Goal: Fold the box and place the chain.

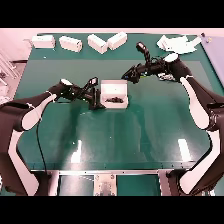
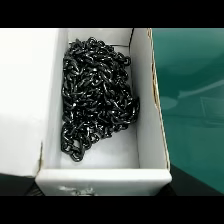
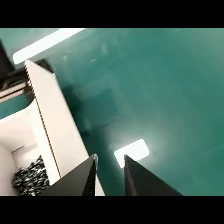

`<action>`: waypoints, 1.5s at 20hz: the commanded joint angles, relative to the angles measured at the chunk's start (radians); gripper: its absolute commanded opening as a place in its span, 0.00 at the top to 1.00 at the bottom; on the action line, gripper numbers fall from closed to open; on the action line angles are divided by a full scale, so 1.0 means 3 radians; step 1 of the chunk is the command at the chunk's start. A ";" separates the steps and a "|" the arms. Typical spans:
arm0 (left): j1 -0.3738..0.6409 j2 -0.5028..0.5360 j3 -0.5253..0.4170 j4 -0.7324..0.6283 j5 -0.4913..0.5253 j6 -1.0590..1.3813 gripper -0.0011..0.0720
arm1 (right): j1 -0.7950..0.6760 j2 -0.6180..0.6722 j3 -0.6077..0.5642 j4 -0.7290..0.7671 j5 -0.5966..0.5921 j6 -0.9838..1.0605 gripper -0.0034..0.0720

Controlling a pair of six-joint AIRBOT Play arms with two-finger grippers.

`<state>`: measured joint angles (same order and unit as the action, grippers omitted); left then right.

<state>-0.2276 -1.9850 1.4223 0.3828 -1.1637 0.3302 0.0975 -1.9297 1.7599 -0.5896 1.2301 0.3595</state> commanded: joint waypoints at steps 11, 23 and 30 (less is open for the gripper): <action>-0.0001 0.0003 0.0003 -0.0003 0.0006 0.0001 0.34 | 0.0169 0.0106 0.0380 -0.0605 0.0855 0.0173 0.78; -0.0001 0.0003 0.0003 -0.0003 0.0010 0.0001 0.34 | 0.0268 0.0106 0.0381 -0.0594 0.1147 0.0161 0.64; -0.0001 0.0003 0.0003 -0.0003 0.0009 0.0000 0.34 | 0.0282 0.0106 0.0376 -0.0607 0.1259 0.0258 0.60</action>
<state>-0.2283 -1.9850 1.4223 0.3817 -1.1606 0.3302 0.1787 -1.8984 1.8736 -0.7704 1.5948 0.4297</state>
